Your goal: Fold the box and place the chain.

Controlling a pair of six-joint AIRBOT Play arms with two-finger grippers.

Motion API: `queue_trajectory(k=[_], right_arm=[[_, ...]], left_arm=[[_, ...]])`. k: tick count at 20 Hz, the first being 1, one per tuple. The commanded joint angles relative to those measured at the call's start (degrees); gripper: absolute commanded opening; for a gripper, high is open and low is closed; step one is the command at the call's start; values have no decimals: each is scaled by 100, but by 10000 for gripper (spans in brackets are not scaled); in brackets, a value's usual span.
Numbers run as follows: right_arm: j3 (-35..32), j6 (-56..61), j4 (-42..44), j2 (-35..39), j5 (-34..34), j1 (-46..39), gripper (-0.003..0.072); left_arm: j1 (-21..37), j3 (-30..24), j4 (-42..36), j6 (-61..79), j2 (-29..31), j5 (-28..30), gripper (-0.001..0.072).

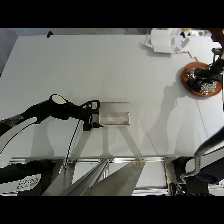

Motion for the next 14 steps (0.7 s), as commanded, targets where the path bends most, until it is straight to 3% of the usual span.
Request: queue_trajectory(k=[1, 4, 6, 8, 14], right_arm=[[26, 0, -48, -164, 24, -9, 289], [26, -2, -48, -184, 94, -9, 162], [26, -4, -48, -179, 238, -9, 149], [28, -103, -52, -166, 437, -9, 20], [26, -308, -66, 527, 752, -4, 18]], left_arm=[[0, 0, 0, 0, 4, 2, 210], [0, -2, 0, 0, 4, 0, 210], [0, -2, 0, 0, 4, 0, 210], [0, 0, 0, 0, 4, 0, 210], [0, 0, 0, 0, 4, 2, 210]])
